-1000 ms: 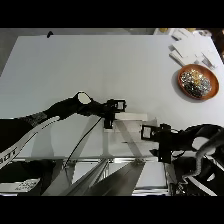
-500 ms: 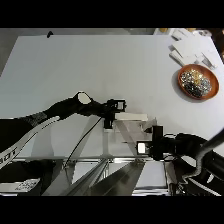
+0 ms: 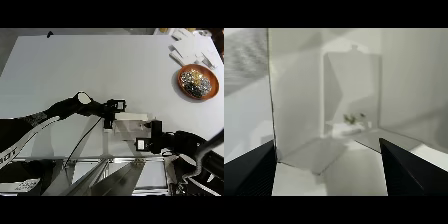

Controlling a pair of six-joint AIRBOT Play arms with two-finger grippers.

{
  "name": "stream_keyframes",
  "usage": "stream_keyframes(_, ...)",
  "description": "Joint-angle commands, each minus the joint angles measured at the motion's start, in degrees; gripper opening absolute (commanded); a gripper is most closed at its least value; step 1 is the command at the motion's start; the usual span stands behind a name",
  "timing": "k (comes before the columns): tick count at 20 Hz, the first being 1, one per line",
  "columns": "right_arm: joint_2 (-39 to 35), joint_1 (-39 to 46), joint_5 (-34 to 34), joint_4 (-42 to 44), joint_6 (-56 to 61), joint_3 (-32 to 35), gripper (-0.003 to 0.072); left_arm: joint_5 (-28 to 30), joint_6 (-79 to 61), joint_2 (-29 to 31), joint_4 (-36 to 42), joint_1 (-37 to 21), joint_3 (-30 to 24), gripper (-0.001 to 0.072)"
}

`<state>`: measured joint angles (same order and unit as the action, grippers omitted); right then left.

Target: Fold the box and place the chain.

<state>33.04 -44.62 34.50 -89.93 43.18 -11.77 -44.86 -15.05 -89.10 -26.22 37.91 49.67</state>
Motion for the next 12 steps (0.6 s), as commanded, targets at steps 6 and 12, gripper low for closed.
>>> stream_keyframes(6, 0.52, 10.01, 2.34, 13.66, -14.29, -3.23, 0.0691, 0.04, -0.11, 0.0, 0.0, 0.04, -0.02, 0.0013)
stream_keyframes(12, 6.01, 20.61, 2.38, 27.15, -28.92, -3.89, 0.0691, 0.04, -0.13, 0.0, 0.0, 0.04, -0.02, 0.0013)
